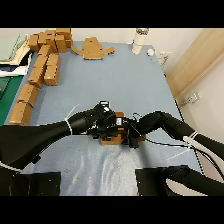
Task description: Fold the box.
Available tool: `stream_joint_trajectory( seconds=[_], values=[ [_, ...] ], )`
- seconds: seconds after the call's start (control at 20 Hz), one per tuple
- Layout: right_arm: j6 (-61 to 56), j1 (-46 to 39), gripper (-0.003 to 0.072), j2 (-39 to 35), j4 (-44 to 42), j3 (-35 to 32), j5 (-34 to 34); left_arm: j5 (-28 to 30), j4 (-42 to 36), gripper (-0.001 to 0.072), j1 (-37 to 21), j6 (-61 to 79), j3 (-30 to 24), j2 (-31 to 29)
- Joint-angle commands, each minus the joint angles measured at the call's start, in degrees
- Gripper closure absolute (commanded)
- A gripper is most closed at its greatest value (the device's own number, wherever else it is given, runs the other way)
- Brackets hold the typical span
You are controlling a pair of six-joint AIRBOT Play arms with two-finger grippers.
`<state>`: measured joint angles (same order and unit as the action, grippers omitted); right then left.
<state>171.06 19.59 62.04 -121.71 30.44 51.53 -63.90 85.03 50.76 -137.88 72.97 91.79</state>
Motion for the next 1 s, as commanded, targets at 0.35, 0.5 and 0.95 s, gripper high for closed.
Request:
stream_joint_trajectory(
  seconds=[0.35,0.5,0.95],
  values=[
    [0.0,0.0,0.0179,0.0,0.0,0.0,0.0,2.0,-0.5,0.0698,0.0,-0.6,0.2,0.5],
    [0.0,0.0,0.0179,0.0,0.0,0.0,0.0,1.8,-1.6,0.0523,0.0,-0.6,0.2,0.5],
    [0.0,0.0,0.0179,0.0,0.0,0.0,0.0,1.3,-2.5,0.0233,-0.2,-1.0,0.2,0.3]
  ],
)
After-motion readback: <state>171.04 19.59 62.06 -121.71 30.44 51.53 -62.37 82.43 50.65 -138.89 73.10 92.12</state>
